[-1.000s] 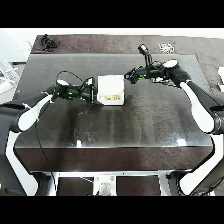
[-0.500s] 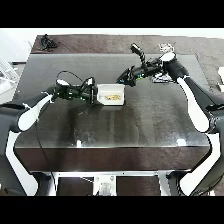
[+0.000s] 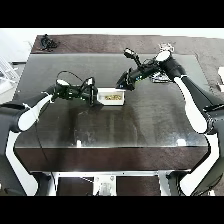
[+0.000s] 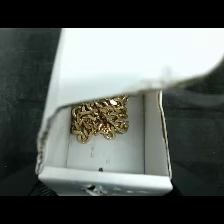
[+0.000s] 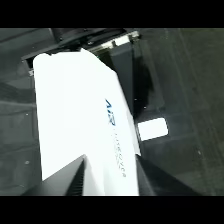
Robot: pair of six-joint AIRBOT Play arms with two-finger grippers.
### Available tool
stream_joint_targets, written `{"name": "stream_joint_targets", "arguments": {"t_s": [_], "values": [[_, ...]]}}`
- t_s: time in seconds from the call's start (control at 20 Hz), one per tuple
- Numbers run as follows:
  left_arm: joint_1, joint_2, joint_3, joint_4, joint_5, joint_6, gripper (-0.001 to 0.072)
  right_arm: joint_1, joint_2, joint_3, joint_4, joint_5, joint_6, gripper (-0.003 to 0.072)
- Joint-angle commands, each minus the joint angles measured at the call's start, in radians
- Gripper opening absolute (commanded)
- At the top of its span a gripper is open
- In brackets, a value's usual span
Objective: Fold the box and place the chain.
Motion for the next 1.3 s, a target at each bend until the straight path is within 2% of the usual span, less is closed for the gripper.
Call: {"name": "stream_joint_targets", "arguments": {"t_s": [0.0, 0.45, 0.8, 0.85, 0.95, 1.1, 1.25], "values": [[0.001, 0.001, 0.000, 0.000, 0.000, 0.000, 0.0541, 0.012, 0.000, 0.001, -0.012, -0.003, -0.002, 0.0466], [0.001, 0.001, 0.000, 0.000, 0.000, 0.000, 0.0541, 0.045, -0.001, 0.001, -0.013, 0.012, -0.002, 0.0466], [0.001, 0.001, 0.000, 0.000, 0.000, 0.000, 0.0541, 0.049, -0.021, -0.005, -0.016, -0.048, -0.026, 0.0480], [0.001, 0.001, 0.000, 0.000, 0.000, 0.000, 0.0541, 0.049, -0.021, -0.005, -0.016, -0.069, -0.049, 0.0513], [0.001, 0.001, 0.000, 0.000, 0.000, 0.000, 0.0541, 0.049, -0.021, -0.005, -0.016, -0.090, -0.069, 0.0520], [0.001, 0.001, 0.000, 0.000, 0.000, 0.000, 0.0541, 0.049, -0.021, -0.005, -0.015, -0.082, -0.070, 0.0529], [0.001, 0.001, 0.000, 0.000, 0.000, 0.000, 0.0541, 0.049, -0.013, -0.003, -0.012, -0.025, -0.069, 0.0527]]}}
